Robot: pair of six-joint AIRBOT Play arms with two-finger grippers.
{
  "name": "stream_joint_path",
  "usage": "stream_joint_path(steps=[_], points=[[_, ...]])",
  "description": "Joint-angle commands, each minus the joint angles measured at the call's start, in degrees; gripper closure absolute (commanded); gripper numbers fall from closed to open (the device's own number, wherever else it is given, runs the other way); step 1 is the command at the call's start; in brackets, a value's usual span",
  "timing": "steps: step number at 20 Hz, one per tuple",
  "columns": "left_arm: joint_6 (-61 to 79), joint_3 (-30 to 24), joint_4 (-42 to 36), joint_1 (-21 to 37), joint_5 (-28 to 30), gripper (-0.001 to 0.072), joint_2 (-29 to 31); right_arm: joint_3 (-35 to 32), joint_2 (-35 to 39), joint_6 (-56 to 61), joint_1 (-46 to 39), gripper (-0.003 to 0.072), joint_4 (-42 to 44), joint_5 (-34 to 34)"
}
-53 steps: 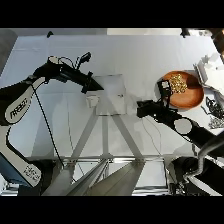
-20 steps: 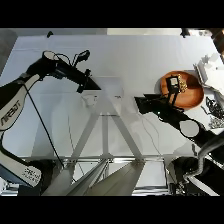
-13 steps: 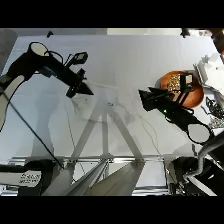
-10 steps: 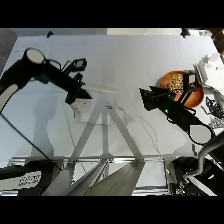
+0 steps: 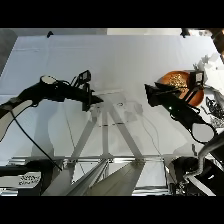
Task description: Fold the box and place the chain.
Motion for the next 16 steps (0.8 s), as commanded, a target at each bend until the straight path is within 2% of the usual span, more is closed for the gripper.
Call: stream_joint_path(steps=[1,5,9,13,16], points=[[6.97,-0.61,-4.48,-2.32,2.58,0.0707,-4.13,0.04,0.04,-0.13,-0.9,0.017,-0.15,0.04],[10.43,-0.44,-0.72,-2.4,2.69,0.0707,-4.85,0.04,0.04,-0.13,-0.9,0.017,-0.15,-0.02],[11.21,-0.17,-0.33,-1.7,1.81,0.0707,-4.85,0.04,0.04,-0.13,-0.87,0.0171,-0.15,0.07],[7.87,5.51,7.23,-1.73,-2.82,0.0707,-4.87,0.04,0.04,-0.13,-0.87,0.0171,-0.15,0.07],[7.21,7.74,7.58,-1.77,-3.34,0.0707,-5.09,0.04,0.04,-0.11,-0.9,0.0171,-0.15,0.11]])
